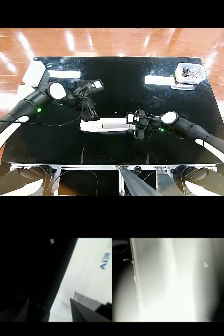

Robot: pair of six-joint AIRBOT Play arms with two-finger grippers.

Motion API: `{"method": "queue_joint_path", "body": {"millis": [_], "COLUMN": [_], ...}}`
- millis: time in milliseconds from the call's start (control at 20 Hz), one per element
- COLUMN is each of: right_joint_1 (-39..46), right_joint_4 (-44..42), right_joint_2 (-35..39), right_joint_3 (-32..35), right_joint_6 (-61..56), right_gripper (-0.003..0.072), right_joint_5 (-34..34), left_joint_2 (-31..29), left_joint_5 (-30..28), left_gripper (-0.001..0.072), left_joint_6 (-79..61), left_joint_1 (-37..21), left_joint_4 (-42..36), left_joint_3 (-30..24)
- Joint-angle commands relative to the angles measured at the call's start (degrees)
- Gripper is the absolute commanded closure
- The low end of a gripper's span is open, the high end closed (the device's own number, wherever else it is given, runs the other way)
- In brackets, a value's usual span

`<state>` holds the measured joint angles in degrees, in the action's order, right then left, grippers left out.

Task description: Fold the box and place the chain.

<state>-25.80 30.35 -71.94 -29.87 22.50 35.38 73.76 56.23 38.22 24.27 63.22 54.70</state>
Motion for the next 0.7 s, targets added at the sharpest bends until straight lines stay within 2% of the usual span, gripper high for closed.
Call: {"method": "queue_joint_path", "body": {"millis": [0,150,250,450,650], "right_joint_1": [0.0,0.0,0.0,0.0,0.0], "right_joint_4": [0.0,0.0,0.0,0.2,0.4], "right_joint_2": [0.0,0.0,0.0,0.0,0.0], "right_joint_3": [0.0,0.0,0.0,0.0,0.0], "right_joint_6": [-0.6,-4.9,-5.0,-5.0,-4.9], "right_gripper": [0.0189,0.0189,0.0189,0.0189,0.0188], "right_joint_5": [-0.3,-3.6,-3.5,-3.5,-3.2], "left_joint_2": [-3.2,-5.5,-7.2,-9.5,-9.3], "left_joint_5": [6.2,8.1,7.7,2.1,-1.2], "left_gripper": [0.0090,0.0091,0.0091,0.0091,0.0091], "left_joint_6": [13.8,17.7,17.8,17.2,10.1], "left_joint_1": [-1.2,-1.3,-1.2,-1.2,-1.2], "left_joint_4": [8.2,8.0,5.1,-3.9,-10.9], "left_joint_3": [-0.2,-2.0,-4.5,-10.6,-11.8]}}
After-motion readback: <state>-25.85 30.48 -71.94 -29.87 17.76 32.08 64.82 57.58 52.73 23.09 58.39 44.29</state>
